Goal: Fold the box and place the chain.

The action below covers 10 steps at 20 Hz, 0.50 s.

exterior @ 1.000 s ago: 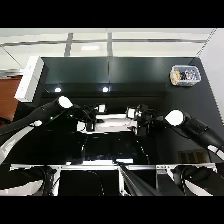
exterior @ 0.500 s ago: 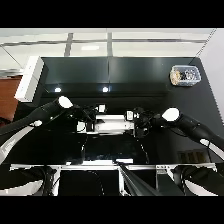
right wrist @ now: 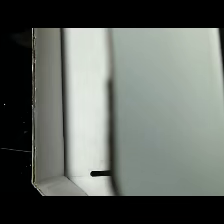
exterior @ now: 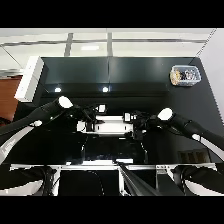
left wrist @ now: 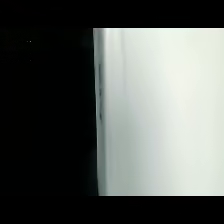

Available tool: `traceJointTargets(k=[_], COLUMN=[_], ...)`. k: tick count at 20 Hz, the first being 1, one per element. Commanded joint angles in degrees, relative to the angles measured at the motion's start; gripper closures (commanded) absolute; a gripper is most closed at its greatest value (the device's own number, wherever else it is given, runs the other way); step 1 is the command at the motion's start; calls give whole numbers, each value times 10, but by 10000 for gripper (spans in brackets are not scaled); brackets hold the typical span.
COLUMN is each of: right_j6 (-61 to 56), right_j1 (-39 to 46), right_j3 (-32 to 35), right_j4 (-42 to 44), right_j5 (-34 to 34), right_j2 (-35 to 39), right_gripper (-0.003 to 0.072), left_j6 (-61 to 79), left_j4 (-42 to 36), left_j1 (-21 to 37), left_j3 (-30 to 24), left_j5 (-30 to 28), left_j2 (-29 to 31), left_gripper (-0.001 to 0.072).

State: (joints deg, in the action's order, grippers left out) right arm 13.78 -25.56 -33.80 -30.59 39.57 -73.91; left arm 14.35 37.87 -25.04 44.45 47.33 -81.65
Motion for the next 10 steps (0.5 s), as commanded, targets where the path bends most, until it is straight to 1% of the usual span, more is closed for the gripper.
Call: traceJointTargets(k=[1,7,10], right_j6=[2,-8,-9], right_j1=[-6,-10,-10], right_j3=[0,0,0], right_j4=[1,5,5], right_j5=[-4,-28,-27], right_j2=[-7,-8,-8], right_gripper=[60,60,60], left_j6=[0,0,0], left_j4=[0,0,0], left_j1=[0,0,0], left_j3=[0,0,0], left_j5=[-2,-2,-2], left_j2=[0,0,0], left_gripper=[684,684,684])
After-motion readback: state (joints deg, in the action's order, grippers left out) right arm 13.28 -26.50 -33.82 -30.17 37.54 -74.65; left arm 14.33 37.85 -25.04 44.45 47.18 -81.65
